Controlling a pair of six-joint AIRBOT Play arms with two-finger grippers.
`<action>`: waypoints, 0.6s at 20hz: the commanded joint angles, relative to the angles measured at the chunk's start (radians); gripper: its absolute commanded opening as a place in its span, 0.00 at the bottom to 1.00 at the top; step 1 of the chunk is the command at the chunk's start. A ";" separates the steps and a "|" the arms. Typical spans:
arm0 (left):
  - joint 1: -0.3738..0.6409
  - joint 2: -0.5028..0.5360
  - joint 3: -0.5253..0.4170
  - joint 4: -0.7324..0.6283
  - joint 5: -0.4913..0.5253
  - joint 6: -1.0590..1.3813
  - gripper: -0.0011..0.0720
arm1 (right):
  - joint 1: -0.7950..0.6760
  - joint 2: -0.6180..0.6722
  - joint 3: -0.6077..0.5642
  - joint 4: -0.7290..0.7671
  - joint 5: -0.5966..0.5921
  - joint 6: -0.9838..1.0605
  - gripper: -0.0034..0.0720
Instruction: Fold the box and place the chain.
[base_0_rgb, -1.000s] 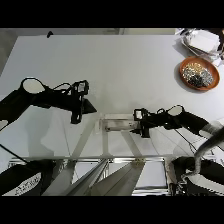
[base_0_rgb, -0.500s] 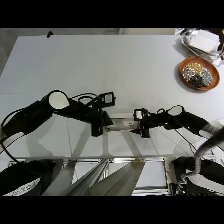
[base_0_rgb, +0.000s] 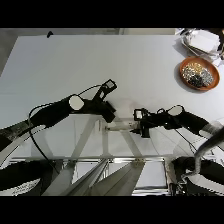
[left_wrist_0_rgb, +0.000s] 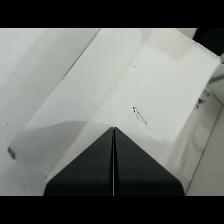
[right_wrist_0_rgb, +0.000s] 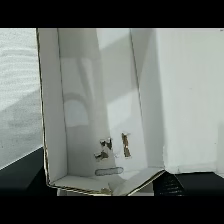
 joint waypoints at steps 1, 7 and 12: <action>-0.002 -0.011 0.000 0.006 0.031 -0.028 0.02 | 0.000 0.001 0.001 0.000 0.000 0.000 0.57; -0.002 0.150 0.000 0.109 -0.040 -0.012 0.02 | 0.000 0.001 0.001 0.000 0.000 0.000 0.57; -0.002 0.243 -0.001 0.208 -0.205 -0.016 0.02 | 0.000 0.001 0.001 0.000 0.000 0.000 0.57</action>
